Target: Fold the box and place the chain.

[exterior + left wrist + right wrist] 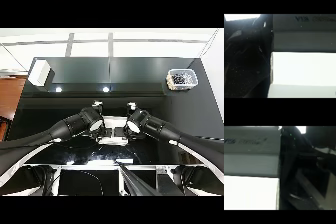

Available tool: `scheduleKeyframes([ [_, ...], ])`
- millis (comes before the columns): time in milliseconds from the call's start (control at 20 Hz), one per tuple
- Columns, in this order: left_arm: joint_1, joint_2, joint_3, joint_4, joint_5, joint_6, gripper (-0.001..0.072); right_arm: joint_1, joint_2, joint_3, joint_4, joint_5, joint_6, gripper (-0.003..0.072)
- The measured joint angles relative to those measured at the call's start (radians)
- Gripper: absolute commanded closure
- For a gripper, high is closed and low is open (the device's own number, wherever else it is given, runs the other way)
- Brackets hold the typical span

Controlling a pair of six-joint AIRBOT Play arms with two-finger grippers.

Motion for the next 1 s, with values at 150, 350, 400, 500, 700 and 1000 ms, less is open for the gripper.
scheduleKeyframes([
  [150,0.000,0.000,0.000,0.000,0.000,0.000,0.0678,0.000,0.001,0.000,0.000,-0.005,-0.003,0.0662],
  [350,0.000,0.000,0.000,0.000,0.000,0.000,0.0677,-0.001,0.006,0.000,0.000,-0.013,-0.012,0.0365],
  [400,0.000,0.000,0.000,0.000,0.000,0.000,0.0677,-0.002,0.014,0.000,0.000,-0.018,-0.022,0.0365],
  [500,0.000,0.000,0.000,0.000,0.000,0.000,0.0677,-0.008,0.041,0.001,-0.008,-0.019,-0.061,0.0365],
  [700,0.000,0.000,0.000,0.000,-0.001,0.000,0.0677,-0.049,0.168,0.004,-0.032,0.060,-0.198,0.0365],
  [1000,0.000,0.000,0.000,0.000,-0.001,0.000,0.0677,-0.214,0.422,0.006,-0.222,0.189,-0.416,0.0366],
])
